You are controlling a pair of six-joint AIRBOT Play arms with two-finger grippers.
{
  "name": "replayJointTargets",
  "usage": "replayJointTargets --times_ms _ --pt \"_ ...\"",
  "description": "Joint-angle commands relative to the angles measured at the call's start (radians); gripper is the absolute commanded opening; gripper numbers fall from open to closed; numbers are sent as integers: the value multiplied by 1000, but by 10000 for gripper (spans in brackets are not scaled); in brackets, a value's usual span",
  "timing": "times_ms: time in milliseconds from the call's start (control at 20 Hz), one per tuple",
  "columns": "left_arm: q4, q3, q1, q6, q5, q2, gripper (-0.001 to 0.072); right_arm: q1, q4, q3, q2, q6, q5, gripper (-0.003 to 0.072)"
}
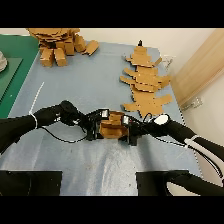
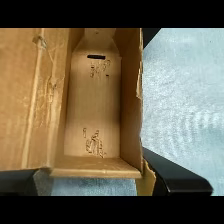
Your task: Fold the box.
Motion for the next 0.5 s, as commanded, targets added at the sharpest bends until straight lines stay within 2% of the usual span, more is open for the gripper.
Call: replayJointTargets --times_ms 0,150,200,250,450 --pt "6 0 0 -2 -7 -1 686 1 8 0 0 -1 2 520" --pt "7 0 0 -2 -8 -1 671 1 8 0 0 0 1 521" --pt "10 0 0 0 -12 -1 508 1 8 0 0 -1 1 520" --pt "16 0 0 0 -18 -1 392 1 8 0 0 -1 1 521" --pt "16 0 0 0 -19 -1 396 1 8 0 0 -1 0 520"
